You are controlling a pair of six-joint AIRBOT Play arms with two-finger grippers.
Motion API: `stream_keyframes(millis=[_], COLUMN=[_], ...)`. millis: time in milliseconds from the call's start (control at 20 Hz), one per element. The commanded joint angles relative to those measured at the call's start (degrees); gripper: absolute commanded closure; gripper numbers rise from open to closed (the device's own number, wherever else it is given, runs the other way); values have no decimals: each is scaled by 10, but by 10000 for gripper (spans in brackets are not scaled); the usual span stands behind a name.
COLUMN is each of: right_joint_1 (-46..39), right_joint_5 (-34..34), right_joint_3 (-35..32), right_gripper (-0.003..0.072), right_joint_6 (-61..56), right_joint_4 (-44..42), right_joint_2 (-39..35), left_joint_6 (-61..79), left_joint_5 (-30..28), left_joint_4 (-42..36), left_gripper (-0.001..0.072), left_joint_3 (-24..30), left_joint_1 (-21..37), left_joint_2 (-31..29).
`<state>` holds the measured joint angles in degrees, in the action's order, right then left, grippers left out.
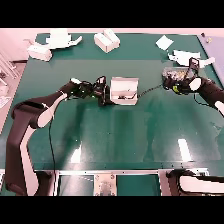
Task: Fold the box and place the chain.
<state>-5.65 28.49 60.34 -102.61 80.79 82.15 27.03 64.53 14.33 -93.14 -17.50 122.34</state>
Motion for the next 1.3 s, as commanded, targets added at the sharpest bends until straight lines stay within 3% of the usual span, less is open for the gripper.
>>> stream_keyframes(millis=[0,350,600,650,700,800,850,900,1050,1250], right_joint_1=[-13,-1,15,16,16,12,9,7,5,49], right_joint_5=[-96,-175,-181,-181,-181,-182,-182,-181,-166,-115], right_joint_3=[-6,-1,54,66,75,87,89,89,88,88], right_gripper=[167,171,188,227,315,393,496,658,683,684], right_joint_6=[-9,-9,-9,-9,-9,-9,-6,-4,-3,49], right_joint_4=[-24,-108,-114,-113,-113,-113,-112,-112,-112,-105], right_joint_2=[33,113,164,174,182,191,192,192,176,54], left_joint_6=[0,0,0,0,0,0,0,0,0,0], left_joint_5=[0,0,0,0,0,0,0,0,0,0], left_joint_4=[0,0,0,0,0,0,0,0,0,0], left_gripper=[312,312,312,312,312,312,312,312,312,312], left_joint_3=[0,0,0,0,0,0,0,0,0,0], left_joint_1=[0,0,0,0,0,0,0,0,0,0], left_joint_2=[0,0,0,0,0,0,0,0,0,0])
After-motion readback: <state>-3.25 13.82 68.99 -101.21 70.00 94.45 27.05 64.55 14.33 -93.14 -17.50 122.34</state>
